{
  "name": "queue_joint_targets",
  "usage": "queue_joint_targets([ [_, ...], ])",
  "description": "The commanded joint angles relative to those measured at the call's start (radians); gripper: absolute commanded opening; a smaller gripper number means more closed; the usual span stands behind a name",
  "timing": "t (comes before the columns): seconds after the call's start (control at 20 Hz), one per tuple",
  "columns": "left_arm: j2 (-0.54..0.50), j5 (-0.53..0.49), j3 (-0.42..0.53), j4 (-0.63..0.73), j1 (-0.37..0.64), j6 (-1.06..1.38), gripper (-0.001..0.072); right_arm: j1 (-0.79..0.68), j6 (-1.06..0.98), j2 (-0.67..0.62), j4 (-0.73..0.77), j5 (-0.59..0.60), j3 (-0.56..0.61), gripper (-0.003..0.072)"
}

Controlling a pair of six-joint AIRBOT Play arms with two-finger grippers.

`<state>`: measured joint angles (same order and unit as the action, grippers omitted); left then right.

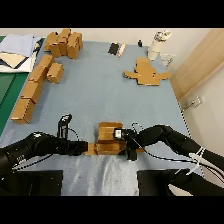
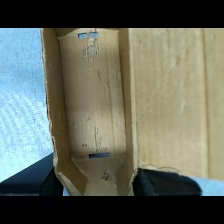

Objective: Fold the box.

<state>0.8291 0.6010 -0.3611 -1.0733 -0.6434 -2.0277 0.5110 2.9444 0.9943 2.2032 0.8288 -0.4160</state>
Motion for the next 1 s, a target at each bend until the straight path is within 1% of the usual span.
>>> queue_joint_targets([
  [0.0,0.008,-0.060,0.000,0.058,-0.058,-0.005,0.0011,0.000,0.000,0.001,0.000,0.000,0.000,0.0502],
  [0.3,-0.001,-0.063,-0.002,0.088,-0.068,-0.003,0.0010,0.000,0.000,0.001,0.000,0.000,0.000,0.0502],
  [0.5,-0.007,-0.081,-0.055,0.089,-0.106,0.024,0.0011,0.000,0.000,0.001,0.000,0.000,0.000,0.0503],
  [0.7,-0.006,-0.086,-0.070,0.086,-0.109,0.023,0.0016,0.000,0.000,0.001,0.000,0.000,0.000,0.0503],
  [0.75,-0.006,-0.087,-0.070,0.072,-0.109,0.024,0.0097,0.000,0.000,0.001,0.000,0.000,0.000,0.0502],
  [0.8,-0.006,-0.087,-0.070,0.053,-0.108,0.023,0.0333,0.000,0.000,0.001,0.000,0.000,0.000,0.0502],
  [0.85,-0.006,-0.087,-0.070,0.051,-0.099,0.023,0.0360,0.000,0.000,0.001,0.000,0.000,0.000,0.0502],
  [0.95,-0.006,-0.085,-0.071,0.056,-0.068,0.023,0.0360,0.000,0.000,0.001,0.000,0.000,0.000,0.0502],
])
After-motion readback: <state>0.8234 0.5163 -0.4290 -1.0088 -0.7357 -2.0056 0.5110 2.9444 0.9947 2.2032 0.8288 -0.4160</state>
